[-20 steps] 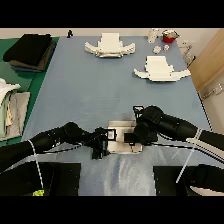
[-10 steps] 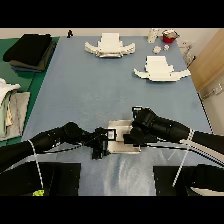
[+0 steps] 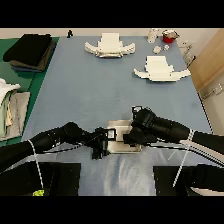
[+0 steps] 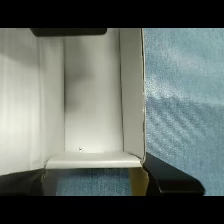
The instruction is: Fold the box.
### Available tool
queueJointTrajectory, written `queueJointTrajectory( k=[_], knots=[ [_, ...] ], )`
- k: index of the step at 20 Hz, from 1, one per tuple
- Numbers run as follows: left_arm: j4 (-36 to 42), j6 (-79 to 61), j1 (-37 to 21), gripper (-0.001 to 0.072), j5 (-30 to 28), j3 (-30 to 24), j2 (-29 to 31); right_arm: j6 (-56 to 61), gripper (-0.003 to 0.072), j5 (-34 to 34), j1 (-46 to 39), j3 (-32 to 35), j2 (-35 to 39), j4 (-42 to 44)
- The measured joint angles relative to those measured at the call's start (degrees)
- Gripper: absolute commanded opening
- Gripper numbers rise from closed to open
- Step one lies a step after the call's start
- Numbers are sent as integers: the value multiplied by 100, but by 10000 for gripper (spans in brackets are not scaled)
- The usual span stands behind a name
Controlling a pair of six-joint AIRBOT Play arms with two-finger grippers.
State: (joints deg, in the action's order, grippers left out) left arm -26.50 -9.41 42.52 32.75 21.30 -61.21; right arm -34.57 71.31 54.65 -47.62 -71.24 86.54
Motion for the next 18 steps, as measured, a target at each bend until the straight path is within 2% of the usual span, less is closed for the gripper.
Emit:
queueJointTrajectory(
  k=[6,7,8,9,10,11,15,18],
  knots=[
    [-9,-7,0,509,-2,0,0,-20,373,476,-9,-179,734,-9],
    [-9,-7,0,509,0,0,0,-33,348,540,-28,-223,940,-68],
    [-7,-7,0,509,-2,0,0,-37,195,614,-83,-247,1130,-155],
    [-7,-4,0,508,-2,0,0,-44,89,706,-199,-269,1320,-280],
    [-7,-4,0,508,-2,0,0,-109,32,789,-365,-282,1460,-398],
    [-7,-4,0,508,0,0,-2,-240,11,876,-608,-289,1572,-481],
    [-7,-2,0,508,-2,0,0,-1217,4,717,-2004,-144,1587,-339],
    [-4,-2,0,509,0,0,0,-2612,4,55,-3261,-7,1104,901]
  ],
)
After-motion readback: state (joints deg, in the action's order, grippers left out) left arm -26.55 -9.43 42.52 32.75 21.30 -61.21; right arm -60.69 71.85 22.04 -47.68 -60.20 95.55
